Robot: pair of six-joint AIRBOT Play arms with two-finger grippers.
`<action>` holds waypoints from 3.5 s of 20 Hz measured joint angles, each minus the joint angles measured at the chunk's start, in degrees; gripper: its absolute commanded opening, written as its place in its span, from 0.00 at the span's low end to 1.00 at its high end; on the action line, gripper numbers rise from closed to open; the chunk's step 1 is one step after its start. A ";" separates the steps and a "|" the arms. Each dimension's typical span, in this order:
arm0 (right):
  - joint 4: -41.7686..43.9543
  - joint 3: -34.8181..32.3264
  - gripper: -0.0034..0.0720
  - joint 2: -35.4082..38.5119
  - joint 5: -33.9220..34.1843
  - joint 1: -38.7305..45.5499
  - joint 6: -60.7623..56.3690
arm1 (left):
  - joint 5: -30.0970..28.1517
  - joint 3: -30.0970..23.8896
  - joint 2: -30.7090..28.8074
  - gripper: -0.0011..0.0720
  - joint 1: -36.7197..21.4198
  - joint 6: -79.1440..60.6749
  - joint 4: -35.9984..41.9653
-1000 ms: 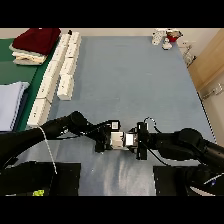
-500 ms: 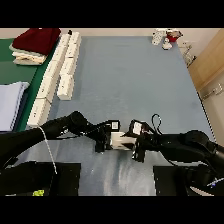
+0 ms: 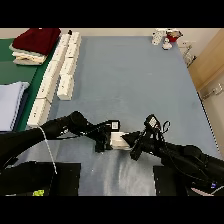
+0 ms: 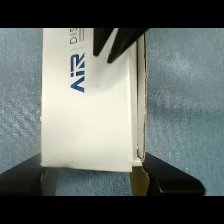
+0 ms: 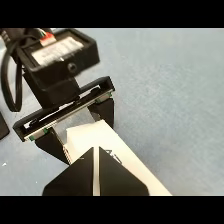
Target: Fold the box.
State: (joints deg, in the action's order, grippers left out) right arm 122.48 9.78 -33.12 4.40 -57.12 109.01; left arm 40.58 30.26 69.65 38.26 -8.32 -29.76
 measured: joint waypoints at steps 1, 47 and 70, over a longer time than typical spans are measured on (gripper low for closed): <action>0.11 -0.70 0.11 -0.57 -1.16 -0.74 -0.63 | 0.00 0.00 0.00 0.50 0.00 0.00 0.00; -19.89 18.69 0.05 -4.22 35.78 23.76 -3.93 | 0.00 0.00 0.00 0.50 0.00 -0.02 0.04; -21.14 44.92 0.05 -40.61 53.33 45.68 16.90 | -0.02 0.02 0.02 0.50 0.00 0.00 0.00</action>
State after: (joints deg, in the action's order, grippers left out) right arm 101.34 54.70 -73.73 57.74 -11.44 125.91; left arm 40.56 30.28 69.67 38.26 -8.32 -29.76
